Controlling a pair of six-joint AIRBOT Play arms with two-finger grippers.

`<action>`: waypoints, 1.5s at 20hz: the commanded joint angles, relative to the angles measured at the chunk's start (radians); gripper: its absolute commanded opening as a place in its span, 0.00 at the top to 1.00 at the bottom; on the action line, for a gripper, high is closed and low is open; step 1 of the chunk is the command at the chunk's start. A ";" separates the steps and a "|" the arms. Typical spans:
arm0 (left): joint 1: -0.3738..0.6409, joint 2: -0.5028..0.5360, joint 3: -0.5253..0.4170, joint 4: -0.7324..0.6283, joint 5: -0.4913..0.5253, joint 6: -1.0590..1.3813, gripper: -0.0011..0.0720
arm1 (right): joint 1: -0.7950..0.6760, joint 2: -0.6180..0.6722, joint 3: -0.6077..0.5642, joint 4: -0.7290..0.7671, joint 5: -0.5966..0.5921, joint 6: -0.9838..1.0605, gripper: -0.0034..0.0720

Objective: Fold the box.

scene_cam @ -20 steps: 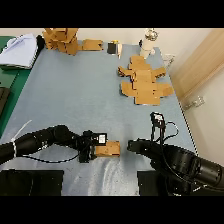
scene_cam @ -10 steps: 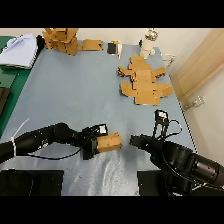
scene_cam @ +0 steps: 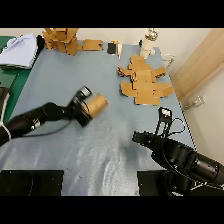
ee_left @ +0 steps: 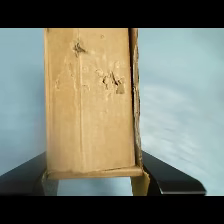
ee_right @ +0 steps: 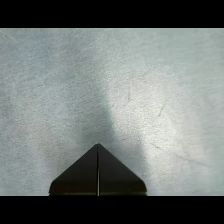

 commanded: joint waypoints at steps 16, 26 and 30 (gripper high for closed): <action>0.519 -0.774 1.000 0.506 -0.205 -0.673 0.26 | -0.002 -0.001 0.001 -0.065 0.010 0.000 0.95; 0.537 -0.825 1.044 0.679 -0.146 -0.860 0.26 | -0.002 -0.001 0.001 -0.109 0.021 0.002 0.95; 0.542 -0.825 1.044 0.679 -0.195 -0.860 0.02 | -0.001 -0.001 0.001 -0.110 0.025 0.001 0.95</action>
